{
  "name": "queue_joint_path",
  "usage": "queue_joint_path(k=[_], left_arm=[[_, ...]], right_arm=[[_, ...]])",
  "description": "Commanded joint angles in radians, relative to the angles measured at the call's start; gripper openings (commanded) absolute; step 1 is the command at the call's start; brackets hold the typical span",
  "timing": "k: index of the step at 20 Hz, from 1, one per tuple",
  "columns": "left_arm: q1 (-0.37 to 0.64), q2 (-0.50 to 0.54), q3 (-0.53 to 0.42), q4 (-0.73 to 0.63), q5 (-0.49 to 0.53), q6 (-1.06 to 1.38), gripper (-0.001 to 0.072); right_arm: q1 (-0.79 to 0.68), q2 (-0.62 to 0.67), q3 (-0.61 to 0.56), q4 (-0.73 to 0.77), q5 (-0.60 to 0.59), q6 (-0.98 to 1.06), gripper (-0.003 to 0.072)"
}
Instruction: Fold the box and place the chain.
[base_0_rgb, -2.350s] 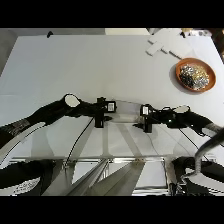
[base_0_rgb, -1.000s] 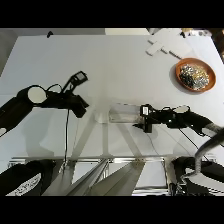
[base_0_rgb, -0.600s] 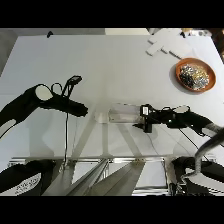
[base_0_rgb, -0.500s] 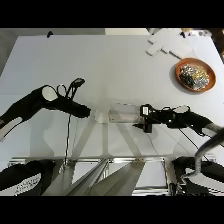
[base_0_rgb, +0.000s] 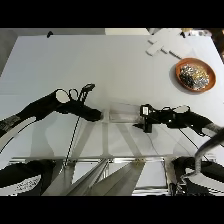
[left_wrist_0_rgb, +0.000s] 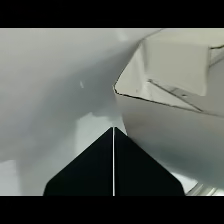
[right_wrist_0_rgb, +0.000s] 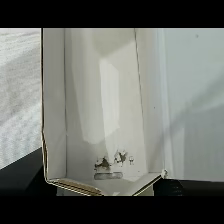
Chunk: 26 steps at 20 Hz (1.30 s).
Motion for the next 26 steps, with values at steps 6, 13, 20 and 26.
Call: queue_joint_path(k=[6, 13, 20, 26], left_arm=[[-0.04, 0.031, 0.001, -0.1, 0.002, 0.098, 0.0109], [-0.04, 0.06, 0.002, -0.111, 0.006, 0.107, 0.0215], [-0.043, 0.095, 0.002, -0.119, 0.023, 0.111, 0.0299], [-0.093, 0.067, 0.01, -0.069, 0.063, -0.01, 0.0522]], right_arm=[[0.001, 0.001, 0.0, 0.0, 0.0, 0.0, 0.0297], [0.001, 0.001, 0.0, 0.0, 0.0, 0.0, 0.0297], [0.001, 0.001, 0.0, 0.0, 0.0, 0.0, 0.0297], [0.001, 0.001, 0.0, 0.0, 0.0, 0.0, 0.0297]])
